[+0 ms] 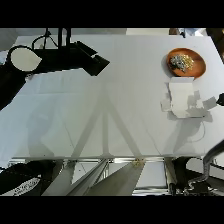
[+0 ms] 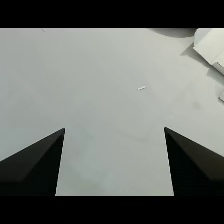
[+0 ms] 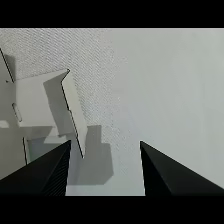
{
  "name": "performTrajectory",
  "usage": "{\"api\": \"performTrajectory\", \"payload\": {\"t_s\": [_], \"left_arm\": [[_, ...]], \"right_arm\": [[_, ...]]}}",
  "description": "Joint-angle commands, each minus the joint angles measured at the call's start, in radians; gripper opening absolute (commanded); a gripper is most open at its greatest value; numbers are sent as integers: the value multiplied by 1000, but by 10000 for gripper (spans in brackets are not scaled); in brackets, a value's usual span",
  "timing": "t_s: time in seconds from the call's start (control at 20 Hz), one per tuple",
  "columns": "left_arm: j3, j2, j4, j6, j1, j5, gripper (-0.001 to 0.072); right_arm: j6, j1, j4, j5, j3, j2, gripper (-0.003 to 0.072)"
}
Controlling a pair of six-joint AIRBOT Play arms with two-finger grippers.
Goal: Fold the box and place the chain.
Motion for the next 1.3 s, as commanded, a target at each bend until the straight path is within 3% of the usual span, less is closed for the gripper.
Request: {"api": "performTrajectory", "payload": {"t_s": [0.0, 0.25, 0.45, 0.7, 0.8, 1.1, 1.25], "left_arm": [[1, 0, 0, 0, -1, 0, 695], [1, 0, 0, 0, -1, 0, 695], [1, 0, 0, 0, -1, 0, 695], [1, 0, 0, 0, -1, 0, 695], [1, 0, 0, 0, -1, 0, 695], [1, 0, 0, 0, -1, 0, 695], [1, 0, 0, 0, -1, 0, 695]], "right_arm": [[-34, -16, 68, -59, 1, -77, 481], [-74, -15, 170, -84, 1, -143, 452], [-105, -1, 219, -65, 1, -167, 214], [-158, -1, 301, 9, 1, -169, 47], [-185, 6, 337, 49, 1, -169, 12], [-271, 132, 468, 130, 1, -169, 13], [-345, 228, 651, 172, 1, -169, 13]]}}
